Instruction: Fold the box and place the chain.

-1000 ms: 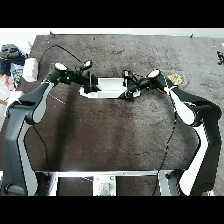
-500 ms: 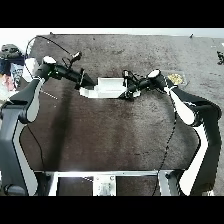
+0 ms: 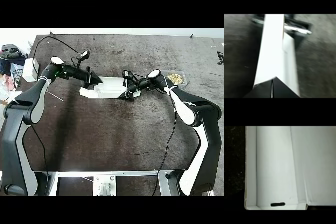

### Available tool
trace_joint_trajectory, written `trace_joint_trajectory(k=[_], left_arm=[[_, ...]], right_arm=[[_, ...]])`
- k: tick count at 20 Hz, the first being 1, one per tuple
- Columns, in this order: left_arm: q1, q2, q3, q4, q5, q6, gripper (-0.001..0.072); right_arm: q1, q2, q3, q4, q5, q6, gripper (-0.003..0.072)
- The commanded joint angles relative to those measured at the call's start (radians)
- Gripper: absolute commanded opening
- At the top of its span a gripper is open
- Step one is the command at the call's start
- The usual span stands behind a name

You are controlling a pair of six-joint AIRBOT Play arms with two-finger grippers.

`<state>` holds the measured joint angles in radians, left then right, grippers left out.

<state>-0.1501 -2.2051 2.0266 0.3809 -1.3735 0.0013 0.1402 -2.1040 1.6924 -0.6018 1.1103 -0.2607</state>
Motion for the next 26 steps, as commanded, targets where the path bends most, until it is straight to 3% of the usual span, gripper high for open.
trace_joint_trajectory(k=[1,7,18,26], left_arm=[[-0.007,0.0,-0.001,-0.024,0.135,-0.001,0.0013],[-0.009,0.0,-0.095,-0.021,0.244,0.0,0.0013],[-0.035,-0.039,-0.095,0.016,0.258,0.0,0.0013],[0.014,0.056,-0.095,0.013,0.242,0.0,0.0013]], right_arm=[[0.0,0.0,0.0,0.0,0.0,0.0,0.0442],[0.0,0.0,0.0,0.0,0.0,0.0,0.0442],[0.0,0.0,0.0,0.0,0.0,0.0,0.0442],[0.0,0.0,0.0,0.0,0.0,0.0,0.0442]])
